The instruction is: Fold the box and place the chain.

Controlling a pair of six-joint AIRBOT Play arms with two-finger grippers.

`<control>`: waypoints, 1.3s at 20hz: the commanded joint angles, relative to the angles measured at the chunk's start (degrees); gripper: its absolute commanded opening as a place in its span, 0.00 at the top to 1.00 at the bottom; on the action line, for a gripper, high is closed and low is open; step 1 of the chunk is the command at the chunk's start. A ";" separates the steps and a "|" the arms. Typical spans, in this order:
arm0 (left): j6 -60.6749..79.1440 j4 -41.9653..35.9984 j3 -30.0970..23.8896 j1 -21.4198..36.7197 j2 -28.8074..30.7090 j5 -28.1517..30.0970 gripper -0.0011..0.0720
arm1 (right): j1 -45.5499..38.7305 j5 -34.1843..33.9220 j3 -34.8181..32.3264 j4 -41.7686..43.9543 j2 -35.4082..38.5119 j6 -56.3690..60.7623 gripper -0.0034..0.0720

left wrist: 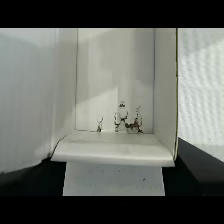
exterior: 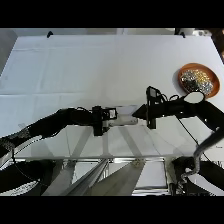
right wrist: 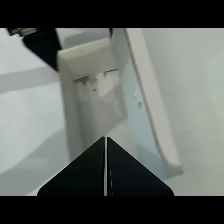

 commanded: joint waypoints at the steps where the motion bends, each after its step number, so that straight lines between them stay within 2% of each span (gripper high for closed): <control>1: 0.09 0.11 -0.02 0.00 -0.04 0.09 0.79 | 5.73 -17.14 0.04 4.15 -0.07 -0.85 0.95; 4: 0.09 0.13 -0.02 -0.02 -0.04 0.09 0.79 | 5.88 -25.55 0.04 10.62 -3.91 -0.76 0.95; 7: 0.09 0.13 -0.02 0.00 -0.04 0.09 0.79 | 5.88 -24.83 0.04 11.15 -10.34 1.38 0.94; 9: 0.09 0.13 -0.02 0.00 -0.04 0.09 0.79 | 5.88 -22.82 0.04 11.13 -12.11 1.36 0.94; 14: 0.09 0.13 -0.02 -0.02 -0.04 0.09 0.79 | 5.88 -18.60 0.07 11.21 -10.93 1.38 0.94; 18: 0.09 0.13 -0.02 -0.02 -0.04 0.09 0.79 | 5.88 -18.60 0.07 10.86 -1.60 1.36 0.94; 20: 0.09 0.13 -0.02 0.00 -0.04 0.09 0.79 | 5.88 -16.44 0.07 6.10 4.33 3.32 0.95; 21: 0.09 0.13 -0.02 -0.02 -0.04 0.09 0.79 | 5.88 -14.16 0.07 0.87 6.97 6.47 0.95; 26: 0.09 0.13 -0.02 0.00 -0.04 0.09 0.79 | 5.88 4.72 0.04 -31.26 12.87 20.79 0.94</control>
